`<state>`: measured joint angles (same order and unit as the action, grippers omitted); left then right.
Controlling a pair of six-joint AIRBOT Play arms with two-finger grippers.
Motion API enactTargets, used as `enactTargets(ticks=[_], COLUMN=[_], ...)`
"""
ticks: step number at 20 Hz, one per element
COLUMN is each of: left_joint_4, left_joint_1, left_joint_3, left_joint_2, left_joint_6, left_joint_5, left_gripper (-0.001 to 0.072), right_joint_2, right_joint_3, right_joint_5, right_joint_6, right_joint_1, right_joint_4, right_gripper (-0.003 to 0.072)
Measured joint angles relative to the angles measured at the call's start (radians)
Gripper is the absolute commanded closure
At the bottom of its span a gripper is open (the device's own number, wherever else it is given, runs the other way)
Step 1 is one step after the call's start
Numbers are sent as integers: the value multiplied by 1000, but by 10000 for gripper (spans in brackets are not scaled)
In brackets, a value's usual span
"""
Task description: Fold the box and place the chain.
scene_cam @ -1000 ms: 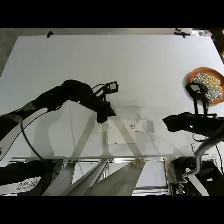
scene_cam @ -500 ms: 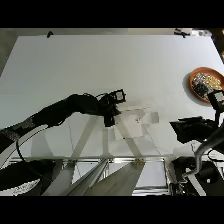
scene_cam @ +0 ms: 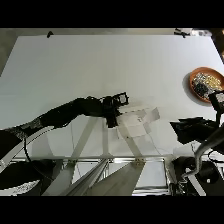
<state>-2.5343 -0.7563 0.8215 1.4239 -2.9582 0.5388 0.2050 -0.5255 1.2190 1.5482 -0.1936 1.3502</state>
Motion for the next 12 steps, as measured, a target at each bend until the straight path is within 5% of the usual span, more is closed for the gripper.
enactTargets(ticks=[12], left_joint_4=[145], left_joint_1=[-48], left_joint_3=[85], left_joint_2=[29], left_joint_6=[0], left_joint_5=[-37], left_gripper=[714], right_joint_2=[0], right_joint_3=[0], right_joint_5=[-5], right_joint_6=[16], right_joint_1=[0], right_joint_4=[0], right_gripper=[277])
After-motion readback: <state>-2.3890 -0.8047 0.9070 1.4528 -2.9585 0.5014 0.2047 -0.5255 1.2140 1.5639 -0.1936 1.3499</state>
